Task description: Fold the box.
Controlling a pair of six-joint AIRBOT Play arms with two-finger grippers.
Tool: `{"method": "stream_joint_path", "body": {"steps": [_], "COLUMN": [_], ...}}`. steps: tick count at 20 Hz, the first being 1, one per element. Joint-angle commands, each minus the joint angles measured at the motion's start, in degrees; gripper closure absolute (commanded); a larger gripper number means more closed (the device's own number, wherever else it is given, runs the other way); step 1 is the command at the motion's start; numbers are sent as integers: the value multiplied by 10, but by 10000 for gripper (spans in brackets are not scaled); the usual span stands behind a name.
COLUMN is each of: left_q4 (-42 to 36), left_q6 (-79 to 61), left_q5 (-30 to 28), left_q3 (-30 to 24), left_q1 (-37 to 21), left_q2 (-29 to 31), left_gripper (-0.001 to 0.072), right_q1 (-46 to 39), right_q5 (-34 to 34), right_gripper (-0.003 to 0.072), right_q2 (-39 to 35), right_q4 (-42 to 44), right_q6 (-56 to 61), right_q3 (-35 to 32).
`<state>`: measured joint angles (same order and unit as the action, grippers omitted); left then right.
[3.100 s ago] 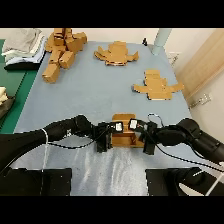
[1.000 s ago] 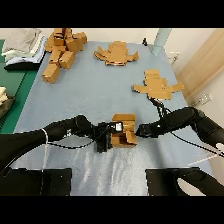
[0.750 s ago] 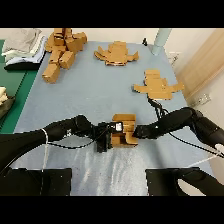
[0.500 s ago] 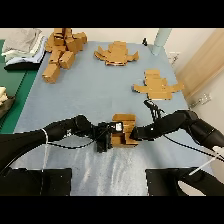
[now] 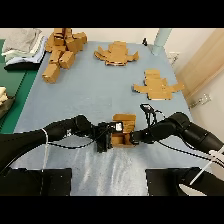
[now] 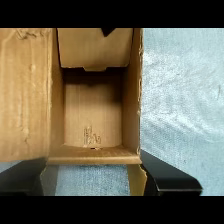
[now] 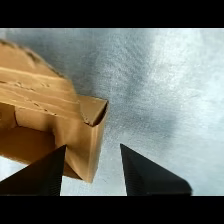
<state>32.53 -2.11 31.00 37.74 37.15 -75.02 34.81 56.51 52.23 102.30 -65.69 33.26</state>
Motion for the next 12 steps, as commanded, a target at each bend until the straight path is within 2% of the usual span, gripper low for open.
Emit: {"method": "stream_joint_path", "body": {"steps": [1, 4, 9, 12], "left_q4": [0, 0, 0, 0], "left_q6": [0, 0, 0, 0], "left_q5": [0, 0, 0, 0], "left_q3": [0, 0, 0, 0], "left_q1": [0, 0, 0, 0], "left_q2": [0, 0, 0, 0], "left_gripper": [188, 188, 188, 188], "right_q1": [29, 48, 103, 125], "right_q5": [-1, 14, 85, 100], "right_gripper": [181, 181, 180, 180], "right_q2": [19, 43, 96, 133], "right_q4": [-36, -64, -158, -173], "right_q6": [53, 92, 208, 252], "right_q3": [11, 37, 90, 119]}}
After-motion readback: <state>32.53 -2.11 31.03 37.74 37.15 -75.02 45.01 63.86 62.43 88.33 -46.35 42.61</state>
